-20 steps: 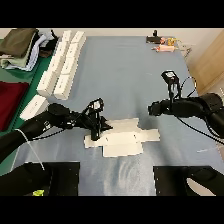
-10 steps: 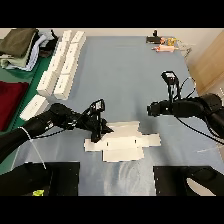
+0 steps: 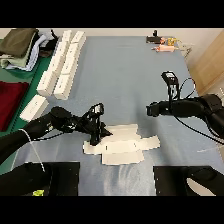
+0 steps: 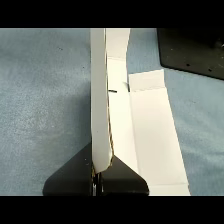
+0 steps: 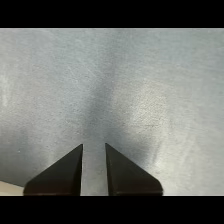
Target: Fold the box.
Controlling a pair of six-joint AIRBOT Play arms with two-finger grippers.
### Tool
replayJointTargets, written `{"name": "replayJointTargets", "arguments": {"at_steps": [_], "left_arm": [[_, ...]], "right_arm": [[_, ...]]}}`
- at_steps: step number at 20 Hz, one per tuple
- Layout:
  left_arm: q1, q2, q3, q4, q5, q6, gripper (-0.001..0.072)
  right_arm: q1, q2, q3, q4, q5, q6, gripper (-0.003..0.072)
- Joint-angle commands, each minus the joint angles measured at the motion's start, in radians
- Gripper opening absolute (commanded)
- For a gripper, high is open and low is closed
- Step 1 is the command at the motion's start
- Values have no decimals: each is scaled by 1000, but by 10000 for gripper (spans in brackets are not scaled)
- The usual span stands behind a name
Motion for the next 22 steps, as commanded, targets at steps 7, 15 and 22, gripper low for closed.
{"name": "replayJointTargets", "arguments": {"at_steps": [7,15,22], "left_arm": [[-1,-1,-3,17,-52,2,13],[0,-1,-3,24,-61,-8,13],[0,-1,-3,23,-61,-64,13]], "right_arm": [[0,0,0,14,-33,0,230],[0,0,0,51,-117,0,219],[13,3,0,76,-219,-22,3]]}}
